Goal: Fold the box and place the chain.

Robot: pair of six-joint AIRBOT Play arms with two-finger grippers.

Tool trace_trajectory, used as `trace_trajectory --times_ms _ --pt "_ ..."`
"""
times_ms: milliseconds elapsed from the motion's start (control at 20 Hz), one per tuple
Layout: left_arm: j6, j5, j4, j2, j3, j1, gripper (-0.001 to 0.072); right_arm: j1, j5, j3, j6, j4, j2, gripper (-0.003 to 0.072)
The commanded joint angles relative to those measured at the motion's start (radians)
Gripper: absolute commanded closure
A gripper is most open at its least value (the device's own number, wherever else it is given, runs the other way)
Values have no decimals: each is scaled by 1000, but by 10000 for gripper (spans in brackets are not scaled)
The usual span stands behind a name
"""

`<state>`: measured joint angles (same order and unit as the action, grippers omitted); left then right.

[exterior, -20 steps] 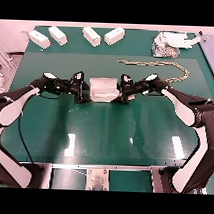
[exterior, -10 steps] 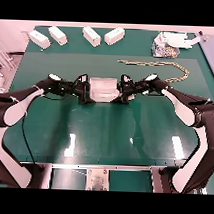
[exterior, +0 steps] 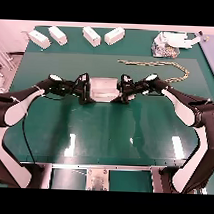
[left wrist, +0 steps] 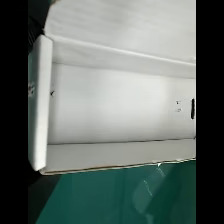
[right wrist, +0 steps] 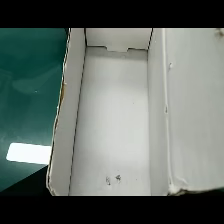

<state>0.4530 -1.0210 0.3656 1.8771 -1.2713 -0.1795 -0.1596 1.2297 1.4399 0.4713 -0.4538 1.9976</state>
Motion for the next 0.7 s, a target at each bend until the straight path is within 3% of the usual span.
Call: trace_trajectory --times_ms 0,100,200,650 --pt "-8 3 1 1 -1 0 -11 -1 2 0 0 0 0 111" --pt "-8 3 1 1 -1 0 -11 -1 2 0 0 0 0 111" --pt "-6 -3 5 1 -1 0 67 -1 2 0 0 0 0 111" --pt "-5 -4 5 1 -1 0 81 -1 2 0 0 0 0 111"
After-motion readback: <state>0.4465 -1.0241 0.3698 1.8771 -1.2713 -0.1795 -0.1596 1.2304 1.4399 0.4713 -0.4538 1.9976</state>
